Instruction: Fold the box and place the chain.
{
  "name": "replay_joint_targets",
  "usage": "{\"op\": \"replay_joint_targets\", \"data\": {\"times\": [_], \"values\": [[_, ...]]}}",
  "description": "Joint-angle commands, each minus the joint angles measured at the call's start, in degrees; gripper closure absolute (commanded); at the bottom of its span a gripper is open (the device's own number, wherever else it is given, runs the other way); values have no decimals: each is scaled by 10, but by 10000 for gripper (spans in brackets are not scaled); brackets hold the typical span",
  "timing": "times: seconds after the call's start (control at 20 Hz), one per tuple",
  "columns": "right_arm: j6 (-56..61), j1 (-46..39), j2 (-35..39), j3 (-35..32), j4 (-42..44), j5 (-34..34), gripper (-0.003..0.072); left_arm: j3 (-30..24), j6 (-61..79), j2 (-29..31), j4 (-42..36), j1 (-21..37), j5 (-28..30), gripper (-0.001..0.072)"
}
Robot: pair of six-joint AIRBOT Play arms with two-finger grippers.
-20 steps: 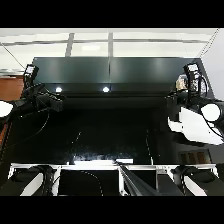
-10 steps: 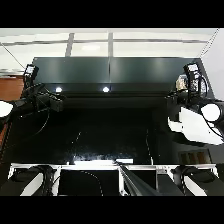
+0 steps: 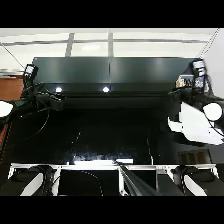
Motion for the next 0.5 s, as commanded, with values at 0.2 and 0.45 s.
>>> {"op": "replay_joint_targets", "data": {"times": [0.2, 0.45], "values": [[202, -422, -67, 90, -145, 133, -4, 0, 0, -6, 0, -3, -11, 190], [-25, -580, -224, 171, -66, 403, -34, 0, 0, -8, 3, -24, -9, -9]]}}
